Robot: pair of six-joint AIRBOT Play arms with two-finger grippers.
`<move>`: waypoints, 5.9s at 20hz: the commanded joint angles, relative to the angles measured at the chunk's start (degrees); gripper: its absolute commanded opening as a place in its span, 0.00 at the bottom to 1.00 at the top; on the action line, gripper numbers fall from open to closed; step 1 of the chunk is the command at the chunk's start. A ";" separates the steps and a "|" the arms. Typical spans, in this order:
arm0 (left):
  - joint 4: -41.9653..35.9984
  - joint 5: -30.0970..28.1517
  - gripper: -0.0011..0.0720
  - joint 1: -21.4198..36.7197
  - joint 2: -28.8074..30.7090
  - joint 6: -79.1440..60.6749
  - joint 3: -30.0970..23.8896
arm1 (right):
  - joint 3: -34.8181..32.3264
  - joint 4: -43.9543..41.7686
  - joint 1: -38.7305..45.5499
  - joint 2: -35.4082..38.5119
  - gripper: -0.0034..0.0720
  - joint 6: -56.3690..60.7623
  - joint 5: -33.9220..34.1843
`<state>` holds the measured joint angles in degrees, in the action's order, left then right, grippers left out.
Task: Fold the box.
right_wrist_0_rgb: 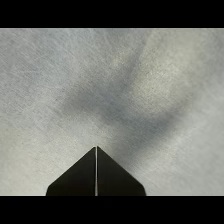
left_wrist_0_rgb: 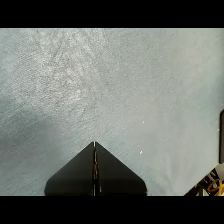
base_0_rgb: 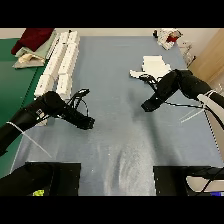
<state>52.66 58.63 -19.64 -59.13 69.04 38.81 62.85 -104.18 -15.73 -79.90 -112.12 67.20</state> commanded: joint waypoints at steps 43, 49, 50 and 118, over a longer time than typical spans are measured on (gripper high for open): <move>-0.04 -0.02 0.03 -0.02 -0.02 0.00 -0.02 | 54.80 -18.86 35.32 -42.82 0.51 19.52 -0.33; -0.04 0.00 0.03 -0.02 -0.02 0.00 -0.02 | 54.80 -18.53 35.76 -42.77 0.51 19.52 -0.42; -0.04 0.00 0.03 -0.02 -0.02 0.00 -0.02 | 54.77 -18.62 35.74 -42.77 0.51 19.52 0.26; -0.11 -0.02 0.03 -0.02 -0.02 -0.02 -0.02 | -4.98 -23.87 57.35 -6.54 0.58 -9.09 11.47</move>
<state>52.56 58.63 -19.64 -59.13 69.04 38.81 57.87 -126.52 41.67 -85.89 -119.70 78.30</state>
